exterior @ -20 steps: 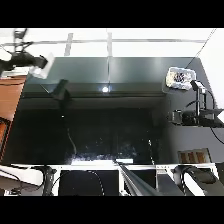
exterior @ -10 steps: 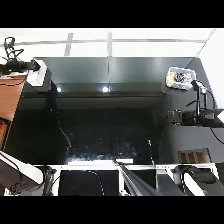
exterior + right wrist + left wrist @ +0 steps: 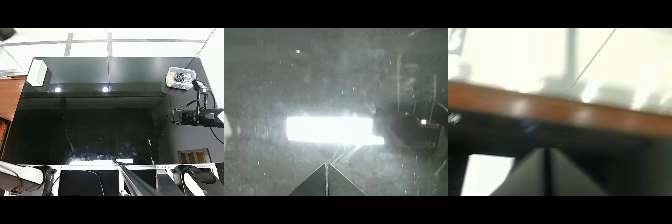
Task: Fold the box and place the chain.
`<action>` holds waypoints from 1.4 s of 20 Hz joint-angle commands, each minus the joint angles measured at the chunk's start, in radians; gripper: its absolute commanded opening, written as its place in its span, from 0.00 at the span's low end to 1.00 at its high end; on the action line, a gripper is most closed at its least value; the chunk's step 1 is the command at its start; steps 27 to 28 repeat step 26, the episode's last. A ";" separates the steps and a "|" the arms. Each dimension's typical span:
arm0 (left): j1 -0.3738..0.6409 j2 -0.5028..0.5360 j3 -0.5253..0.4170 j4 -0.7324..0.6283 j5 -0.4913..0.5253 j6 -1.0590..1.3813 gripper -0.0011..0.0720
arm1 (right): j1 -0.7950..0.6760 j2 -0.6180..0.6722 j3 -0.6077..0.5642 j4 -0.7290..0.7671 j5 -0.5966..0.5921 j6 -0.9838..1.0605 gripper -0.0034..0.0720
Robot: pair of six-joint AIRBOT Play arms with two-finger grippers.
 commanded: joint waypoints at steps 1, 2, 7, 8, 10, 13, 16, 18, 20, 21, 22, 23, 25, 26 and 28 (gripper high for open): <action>-0.022 0.322 -0.327 -0.099 0.070 -0.027 0.05 | 0.000 0.000 -0.002 0.002 -0.093 -0.004 0.07; -0.050 0.438 -0.486 -0.099 0.086 0.024 0.05 | 0.000 0.000 -0.005 0.005 -0.145 -0.005 0.07; -0.307 0.900 -1.271 0.032 0.237 0.175 0.05 | 0.084 -0.023 -0.081 -0.047 -0.390 -0.140 0.07; -0.344 0.953 -1.366 0.068 0.255 0.167 0.05 | 0.094 -0.033 -0.089 -0.094 -0.401 -0.140 0.07; -0.362 1.015 -1.455 0.077 0.256 0.091 0.05 | 0.093 -0.038 -0.089 -0.127 -0.385 -0.139 0.07; -0.359 1.034 -1.468 0.079 0.230 0.087 0.05 | 0.093 -0.038 -0.089 -0.123 -0.385 -0.139 0.07; -0.360 1.029 -1.468 0.073 0.230 0.088 0.05 | 0.093 -0.038 -0.089 -0.123 -0.385 -0.139 0.07; -0.360 1.029 -1.468 0.073 0.230 0.087 0.05 | 0.093 -0.038 -0.089 -0.123 -0.385 -0.139 0.07; -0.360 1.029 -1.468 0.073 0.230 0.087 0.05 | 0.093 -0.038 -0.089 -0.123 -0.385 -0.139 0.07; -0.360 1.029 -1.468 0.073 0.230 0.087 0.05 | 0.093 -0.038 -0.089 -0.123 -0.385 -0.139 0.07; -0.360 1.029 -1.468 0.073 0.230 0.087 0.05 | 0.093 -0.038 -0.089 -0.123 -0.385 -0.139 0.07; -0.360 1.029 -1.468 0.073 0.230 0.087 0.05 | 0.093 -0.038 -0.089 -0.123 -0.385 -0.139 0.07; -0.360 1.029 -1.468 0.073 0.230 0.087 0.05 | 0.093 -0.038 -0.089 -0.123 -0.385 -0.139 0.07; -0.360 1.029 -1.468 0.072 0.230 0.087 0.05 | 0.093 -0.038 -0.089 -0.123 -0.385 -0.139 0.07; -0.360 1.029 -1.468 0.072 0.230 0.087 0.05 | 0.093 -0.038 -0.089 -0.123 -0.385 -0.139 0.07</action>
